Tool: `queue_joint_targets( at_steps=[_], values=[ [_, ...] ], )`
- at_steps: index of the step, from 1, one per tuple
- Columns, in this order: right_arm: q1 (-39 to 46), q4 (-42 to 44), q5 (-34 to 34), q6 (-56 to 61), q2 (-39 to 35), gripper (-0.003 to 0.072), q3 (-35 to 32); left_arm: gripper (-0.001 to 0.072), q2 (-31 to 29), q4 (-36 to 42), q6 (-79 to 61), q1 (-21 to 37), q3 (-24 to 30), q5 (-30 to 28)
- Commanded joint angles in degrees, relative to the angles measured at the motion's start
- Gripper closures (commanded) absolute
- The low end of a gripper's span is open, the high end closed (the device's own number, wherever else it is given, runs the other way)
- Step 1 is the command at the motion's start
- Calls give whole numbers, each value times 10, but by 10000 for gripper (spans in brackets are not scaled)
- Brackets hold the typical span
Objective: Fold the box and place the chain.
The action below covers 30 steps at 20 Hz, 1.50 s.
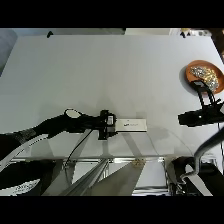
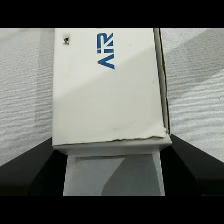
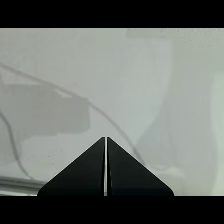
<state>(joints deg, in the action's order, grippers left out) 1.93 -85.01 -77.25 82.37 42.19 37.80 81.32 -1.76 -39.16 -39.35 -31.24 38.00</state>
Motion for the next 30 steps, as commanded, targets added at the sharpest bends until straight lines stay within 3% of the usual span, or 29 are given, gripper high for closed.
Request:
queue_joint_targets(
  at_steps=[1, 7, 9, 12, 16, 19, 22, 25, 27, 30],
  values=[
    [0, 0, 0, 1, 0, 668, 0, 575, 0, 0, 0, 0, 0, 0],
    [0, 0, 0, 1, 0, 668, 0, 582, -1, 1, 0, 2, 0, 4],
    [0, 0, 0, 1, 0, 668, 0, 703, -18, -4, 2, 2, 0, 4],
    [0, 0, 0, 1, 0, 668, 0, 706, -83, -4, 13, 2, 0, -11],
    [0, 0, 0, 1, 0, 668, 0, 702, -210, -28, 202, 10, 0, -129],
    [0, 0, 0, 1, 0, 668, 0, 703, -311, -152, 395, 64, 0, -150],
    [0, 0, 0, 1, 0, 668, 0, 706, -403, -371, 688, 150, 0, -114],
    [0, 0, 0, 1, 0, 668, 0, 706, -476, -647, 1023, 259, 0, -2],
    [0, 0, 0, 1, 0, 668, 0, 706, -510, -772, 1161, 335, 1, 89],
    [0, 0, 0, 1, 0, 668, 0, 703, -537, -818, 1166, 447, 13, 144]
  ],
)
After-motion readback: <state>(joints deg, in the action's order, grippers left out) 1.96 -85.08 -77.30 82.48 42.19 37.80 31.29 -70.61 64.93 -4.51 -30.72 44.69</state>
